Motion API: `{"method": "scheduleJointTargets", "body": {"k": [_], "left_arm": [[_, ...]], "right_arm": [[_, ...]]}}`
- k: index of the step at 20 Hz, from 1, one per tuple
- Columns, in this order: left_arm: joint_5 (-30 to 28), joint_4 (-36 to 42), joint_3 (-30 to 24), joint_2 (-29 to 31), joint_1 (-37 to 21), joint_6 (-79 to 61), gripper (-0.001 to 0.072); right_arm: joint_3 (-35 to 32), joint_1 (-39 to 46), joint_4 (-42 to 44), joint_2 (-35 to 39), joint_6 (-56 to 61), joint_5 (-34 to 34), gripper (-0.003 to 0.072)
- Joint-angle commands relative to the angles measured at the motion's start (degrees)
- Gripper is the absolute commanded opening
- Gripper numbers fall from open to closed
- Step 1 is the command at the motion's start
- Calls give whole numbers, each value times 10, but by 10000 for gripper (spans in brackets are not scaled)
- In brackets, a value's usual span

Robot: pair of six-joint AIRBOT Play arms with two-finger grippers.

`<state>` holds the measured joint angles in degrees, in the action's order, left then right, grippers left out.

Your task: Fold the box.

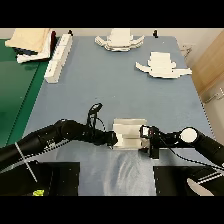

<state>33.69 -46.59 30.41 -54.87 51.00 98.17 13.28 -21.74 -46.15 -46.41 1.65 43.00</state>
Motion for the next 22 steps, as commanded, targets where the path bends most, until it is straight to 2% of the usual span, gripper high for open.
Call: {"method": "scheduleJointTargets", "body": {"k": [1, 3, 6, 8, 15, 22], "left_arm": [[4, -54, 37, -42, 28, 47, 358], [30, -100, 63, -61, 37, 90, 358], [94, -224, 94, -75, 48, 206, 358], [129, -277, 114, -81, 56, 259, 358], [195, -363, 188, -152, 111, 371, 358], [240, -399, 266, -227, 143, 427, 358]], "right_arm": [[0, 0, 0, 0, 0, 0, 514], [0, 0, 0, 0, 0, 0, 514], [0, 0, 0, 0, 0, 0, 514], [0, 0, 0, 0, 0, 0, 514], [0, 0, 0, 0, 0, 0, 514], [0, 0, 0, 0, 0, 0, 514]]}}
